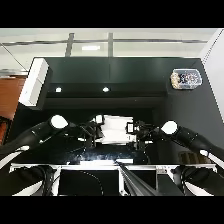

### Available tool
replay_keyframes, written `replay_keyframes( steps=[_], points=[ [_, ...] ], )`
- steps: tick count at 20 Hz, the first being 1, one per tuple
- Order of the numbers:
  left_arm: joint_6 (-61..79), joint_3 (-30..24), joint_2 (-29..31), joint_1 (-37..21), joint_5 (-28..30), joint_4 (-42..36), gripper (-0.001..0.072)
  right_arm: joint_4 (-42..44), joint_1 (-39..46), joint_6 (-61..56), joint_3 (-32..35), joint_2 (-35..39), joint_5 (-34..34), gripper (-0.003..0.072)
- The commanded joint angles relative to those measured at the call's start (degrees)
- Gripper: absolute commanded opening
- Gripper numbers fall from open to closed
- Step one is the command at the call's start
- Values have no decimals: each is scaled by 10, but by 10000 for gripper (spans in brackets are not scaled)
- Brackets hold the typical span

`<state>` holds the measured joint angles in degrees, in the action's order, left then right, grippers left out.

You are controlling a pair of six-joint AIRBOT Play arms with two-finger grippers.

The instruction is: Fold the box and place the chain.

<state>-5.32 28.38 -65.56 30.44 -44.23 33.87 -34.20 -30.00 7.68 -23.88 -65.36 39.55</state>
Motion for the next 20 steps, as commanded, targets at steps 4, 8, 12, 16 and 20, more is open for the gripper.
replay_keyframes(
  steps=[4, 8, 12, 16, 20],
  points=[
    [-264, 0, 66, -183, -146, 88, 30, -1, 0, 1, 0, 0, 0, 461],
    [-389, -5, 61, -339, -195, 98, 30, -1, 0, 1, 0, 0, 0, 461],
    [-631, -41, 40, -421, -183, 166, 30, -1, 0, 1, 0, 0, 0, 461],
    [-615, -73, -13, -414, -198, 80, 32, -1, 0, 1, 0, 0, 0, 461],
    [-491, -73, -61, -354, -195, -34, 30, -1, 0, 1, 0, 0, 0, 461]
  ],
)
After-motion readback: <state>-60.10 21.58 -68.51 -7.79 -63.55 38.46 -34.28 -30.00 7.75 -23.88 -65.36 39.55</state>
